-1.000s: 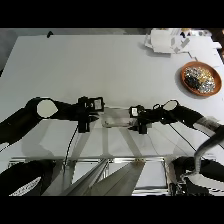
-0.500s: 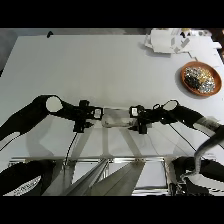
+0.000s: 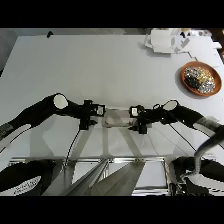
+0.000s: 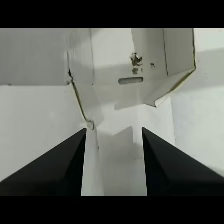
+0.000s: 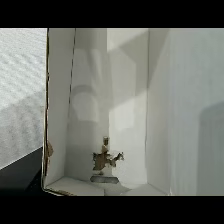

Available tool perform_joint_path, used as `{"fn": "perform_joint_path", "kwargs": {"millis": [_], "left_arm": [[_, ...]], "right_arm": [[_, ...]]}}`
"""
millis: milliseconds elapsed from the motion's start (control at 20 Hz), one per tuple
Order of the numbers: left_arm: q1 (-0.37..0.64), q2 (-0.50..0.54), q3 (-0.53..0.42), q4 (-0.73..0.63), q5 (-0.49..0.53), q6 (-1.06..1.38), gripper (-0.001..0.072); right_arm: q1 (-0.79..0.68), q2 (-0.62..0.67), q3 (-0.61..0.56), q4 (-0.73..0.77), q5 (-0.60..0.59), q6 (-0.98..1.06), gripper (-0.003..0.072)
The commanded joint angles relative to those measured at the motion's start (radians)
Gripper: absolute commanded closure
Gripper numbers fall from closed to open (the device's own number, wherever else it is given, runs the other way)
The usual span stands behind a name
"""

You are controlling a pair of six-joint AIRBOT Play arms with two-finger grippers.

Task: Fold the box and place the chain.

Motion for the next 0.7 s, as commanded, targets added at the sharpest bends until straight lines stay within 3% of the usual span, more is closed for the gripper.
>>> {"fn": "perform_joint_path", "kwargs": {"millis": [0,350,500,650], "left_arm": [[-0.022,-0.010,0.000,-0.020,-0.014,0.013,0.0318],[-0.044,-0.012,0.000,-0.022,-0.026,0.054,0.0323],[-0.045,-0.026,0.000,-0.025,-0.013,0.054,0.0400],[-0.057,-0.044,0.000,-0.059,0.015,0.047,0.0400]], "right_arm": [[0.000,0.000,0.000,0.000,0.000,0.000,0.0417],[0.000,0.000,0.000,0.000,0.000,0.000,0.0417],[0.000,0.000,0.000,0.000,0.000,0.000,0.0417],[0.000,0.000,0.000,0.000,0.000,0.000,0.0417]]}}
